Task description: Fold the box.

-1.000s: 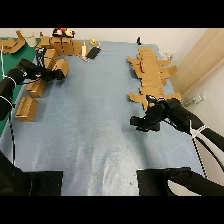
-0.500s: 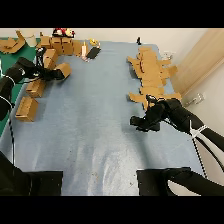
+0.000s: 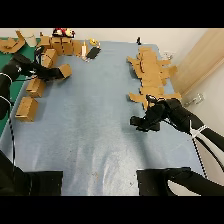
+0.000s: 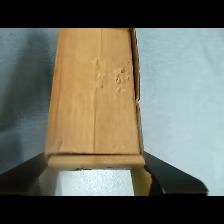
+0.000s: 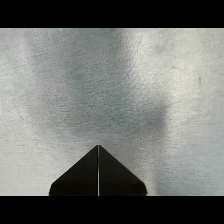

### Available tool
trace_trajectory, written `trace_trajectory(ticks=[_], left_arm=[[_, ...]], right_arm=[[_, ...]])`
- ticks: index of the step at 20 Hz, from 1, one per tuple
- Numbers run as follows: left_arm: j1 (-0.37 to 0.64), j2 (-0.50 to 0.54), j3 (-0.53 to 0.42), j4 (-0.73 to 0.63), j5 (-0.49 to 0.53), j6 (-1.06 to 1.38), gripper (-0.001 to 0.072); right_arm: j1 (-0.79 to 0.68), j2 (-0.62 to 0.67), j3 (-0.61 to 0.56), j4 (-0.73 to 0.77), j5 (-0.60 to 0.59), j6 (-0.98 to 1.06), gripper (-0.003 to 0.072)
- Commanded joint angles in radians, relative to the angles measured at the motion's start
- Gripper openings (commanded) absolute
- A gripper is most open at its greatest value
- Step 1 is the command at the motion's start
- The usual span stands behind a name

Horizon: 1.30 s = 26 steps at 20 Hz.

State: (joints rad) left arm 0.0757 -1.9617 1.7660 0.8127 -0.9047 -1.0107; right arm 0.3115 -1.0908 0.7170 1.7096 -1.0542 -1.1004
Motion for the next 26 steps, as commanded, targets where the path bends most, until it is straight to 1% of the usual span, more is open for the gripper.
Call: trace_trajectory(ticks=[1,4,12,16,19,23,26], left_arm=[[-0.014,-0.02,0.005,0.045,-0.058,-0.008,0.0693],[-0.014,-0.021,0.005,0.121,-0.109,-0.011,0.0693],[-0.006,-0.009,0.006,0.124,-0.148,-0.011,0.0694],[-0.005,-0.006,0.062,0.164,-0.228,-0.029,0.0694],[-0.007,-0.006,0.1,0.164,-0.249,-0.035,0.0693],[-0.008,-0.006,0.103,0.174,-0.285,-0.039,0.0694],[-0.007,0.001,0.103,0.196,-0.293,-0.038,0.0694]], right_arm=[[0.0,-0.001,0.001,0.001,0.0,0.0,0.0002],[0.0,-0.001,0.001,0.0,0.004,0.0,0.0002],[0.0,-0.001,0.001,0.0,0.007,0.0,0.0003],[0.0,-0.001,0.001,0.0,0.007,0.0,0.0003],[0.0,-0.001,0.001,0.0,0.007,0.0,0.0004],[0.0,-0.001,0.001,0.0,0.006,0.0,0.0004],[0.0,-0.001,0.001,0.0,0.006,0.0,0.0004]])
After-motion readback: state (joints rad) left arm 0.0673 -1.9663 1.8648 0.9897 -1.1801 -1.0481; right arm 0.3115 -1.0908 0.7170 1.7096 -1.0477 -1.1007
